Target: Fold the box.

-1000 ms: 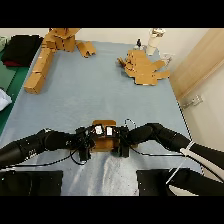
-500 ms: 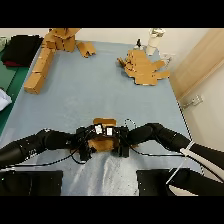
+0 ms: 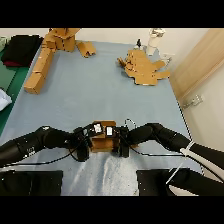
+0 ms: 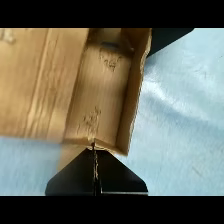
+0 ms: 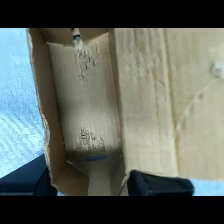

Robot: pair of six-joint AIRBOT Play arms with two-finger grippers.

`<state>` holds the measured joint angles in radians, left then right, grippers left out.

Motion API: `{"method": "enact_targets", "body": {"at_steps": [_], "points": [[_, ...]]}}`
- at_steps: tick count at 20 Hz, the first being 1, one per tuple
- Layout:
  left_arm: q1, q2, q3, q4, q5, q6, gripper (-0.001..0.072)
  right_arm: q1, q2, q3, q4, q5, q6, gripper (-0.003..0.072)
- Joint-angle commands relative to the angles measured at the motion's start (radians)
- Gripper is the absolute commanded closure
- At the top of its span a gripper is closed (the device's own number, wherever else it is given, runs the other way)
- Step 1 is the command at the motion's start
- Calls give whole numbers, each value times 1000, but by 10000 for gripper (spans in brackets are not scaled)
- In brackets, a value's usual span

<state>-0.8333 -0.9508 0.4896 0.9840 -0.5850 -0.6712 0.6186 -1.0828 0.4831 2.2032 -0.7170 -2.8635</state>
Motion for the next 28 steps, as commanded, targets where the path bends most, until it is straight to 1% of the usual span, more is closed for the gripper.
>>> {"method": "enact_targets", "body": {"at_steps": [1, 3, 5, 7, 8, 9, 10, 11, 13, 14, 15, 17, 20, 22, 26, 28], "points": [[27, 64, 21, 239, -157, -320, 700, 0, 0, 0, -1, 0, -2, 184], [33, 166, 21, 349, -218, -543, 700, 0, 0, 0, -1, 0, -2, 184], [42, 266, 20, 425, -275, -805, 700, 0, 0, 0, -1, 0, -2, 184], [77, 335, 20, 566, -381, -1217, 700, 0, 0, 0, -1, 0, -2, 184], [109, 352, 18, 620, -456, -1406, 699, 0, 0, 0, -1, 0, -2, 185], [150, 356, 7, 622, -511, -1480, 699, 0, 0, 0, -1, 0, -2, 184], [190, 352, -11, 586, -534, -1494, 700, 0, 0, 0, -1, 0, -2, 184], [236, 344, -38, 535, -536, -1492, 700, 0, 0, 0, -1, 0, -2, 184], [306, 323, -83, 441, -495, -1452, 701, 0, 0, 0, -1, 0, -2, 184], [328, 314, -99, 362, -439, -1403, 701, 0, 0, 0, -1, 0, -2, 184], [336, 303, -108, 278, -383, -1357, 701, 0, 0, 0, -1, 0, -2, 184], [334, 263, -109, 182, -318, -1293, 702, 0, 0, 0, -1, 0, -2, 184], [327, 182, -109, 104, -271, -1234, 702, 0, 0, 0, -1, 0, -2, 184], [307, 140, -109, 84, -230, -1221, 702, 0, 0, 0, -1, 0, -2, 184], [245, 98, -109, 40, -164, -1221, 702, 0, 0, 0, -1, 0, -2, 184], [207, 84, -109, -2, -116, -1220, 702, 0, 0, 0, -1, 0, -2, 184]]}}
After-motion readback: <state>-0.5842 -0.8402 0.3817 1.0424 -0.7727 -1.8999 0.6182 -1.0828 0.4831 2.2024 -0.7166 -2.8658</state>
